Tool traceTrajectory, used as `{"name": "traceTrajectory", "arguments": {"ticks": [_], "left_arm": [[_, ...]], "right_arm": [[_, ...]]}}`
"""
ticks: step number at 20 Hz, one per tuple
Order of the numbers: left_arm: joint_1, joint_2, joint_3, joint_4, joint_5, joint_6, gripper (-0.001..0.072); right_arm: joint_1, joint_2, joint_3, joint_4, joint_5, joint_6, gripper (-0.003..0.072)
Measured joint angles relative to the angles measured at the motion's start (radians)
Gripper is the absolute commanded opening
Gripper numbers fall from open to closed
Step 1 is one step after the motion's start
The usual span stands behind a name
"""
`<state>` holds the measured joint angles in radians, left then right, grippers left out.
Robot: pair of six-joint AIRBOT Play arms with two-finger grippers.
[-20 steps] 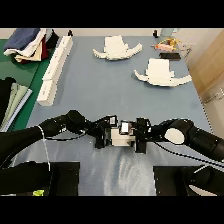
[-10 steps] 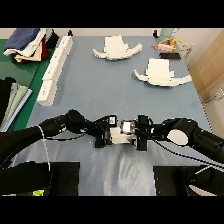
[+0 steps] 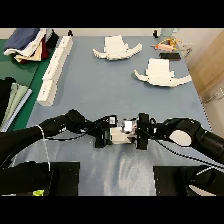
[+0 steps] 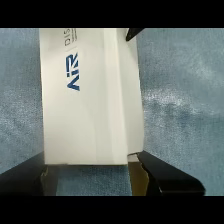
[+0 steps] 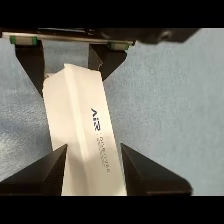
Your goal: Fold the box.
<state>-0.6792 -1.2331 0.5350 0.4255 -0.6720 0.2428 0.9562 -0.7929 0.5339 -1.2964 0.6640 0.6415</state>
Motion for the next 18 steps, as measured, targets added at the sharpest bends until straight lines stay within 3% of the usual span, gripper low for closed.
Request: {"name": "traceTrajectory", "arguments": {"ticks": [12,14,18], "left_arm": [[0.000,0.000,0.000,0.003,-0.003,0.001,0.0520],[0.000,0.000,0.000,0.001,-0.002,0.000,0.0520],[0.000,0.000,0.000,0.000,-0.002,0.000,0.0520]], "right_arm": [[0.000,0.002,0.012,-0.010,-0.044,0.001,0.0508],[0.000,0.002,0.013,-0.010,-0.037,0.001,0.0354],[0.000,0.001,0.014,0.002,-0.004,0.001,0.0334]]}}
